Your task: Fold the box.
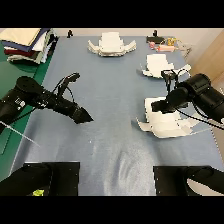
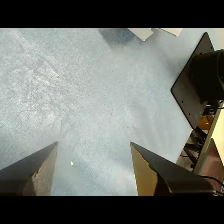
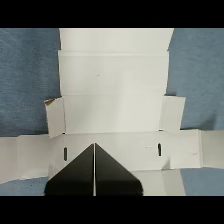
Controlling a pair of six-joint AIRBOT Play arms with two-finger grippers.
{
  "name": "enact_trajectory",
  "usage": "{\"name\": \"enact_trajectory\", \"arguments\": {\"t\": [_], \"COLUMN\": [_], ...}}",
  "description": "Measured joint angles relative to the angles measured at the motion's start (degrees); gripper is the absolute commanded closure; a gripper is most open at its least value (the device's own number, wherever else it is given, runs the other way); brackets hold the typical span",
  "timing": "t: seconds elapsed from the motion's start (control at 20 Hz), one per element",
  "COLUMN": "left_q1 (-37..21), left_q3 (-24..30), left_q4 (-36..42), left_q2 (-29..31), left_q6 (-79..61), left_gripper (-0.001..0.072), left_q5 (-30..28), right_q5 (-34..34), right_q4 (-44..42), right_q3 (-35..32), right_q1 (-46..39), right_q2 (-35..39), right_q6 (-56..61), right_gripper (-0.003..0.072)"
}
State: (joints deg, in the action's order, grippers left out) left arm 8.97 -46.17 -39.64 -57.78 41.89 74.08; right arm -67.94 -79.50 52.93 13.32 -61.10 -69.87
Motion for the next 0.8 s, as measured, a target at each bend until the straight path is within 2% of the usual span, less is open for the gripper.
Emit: {"name": "enact_trajectory", "arguments": {"t": [0.8], "left_q1": [0.0], "left_q3": [0.0], "left_q4": [1.31], "left_q2": [0.0], "left_q6": [0.0], "left_gripper": [0.0015], "left_q5": [-0.5], "right_q5": [0.02], "right_q4": [-0.2], "right_q3": [0.0], "right_q1": [0.0], "right_q2": [0.0], "right_q6": [0.0], "right_gripper": [0.0669]}}
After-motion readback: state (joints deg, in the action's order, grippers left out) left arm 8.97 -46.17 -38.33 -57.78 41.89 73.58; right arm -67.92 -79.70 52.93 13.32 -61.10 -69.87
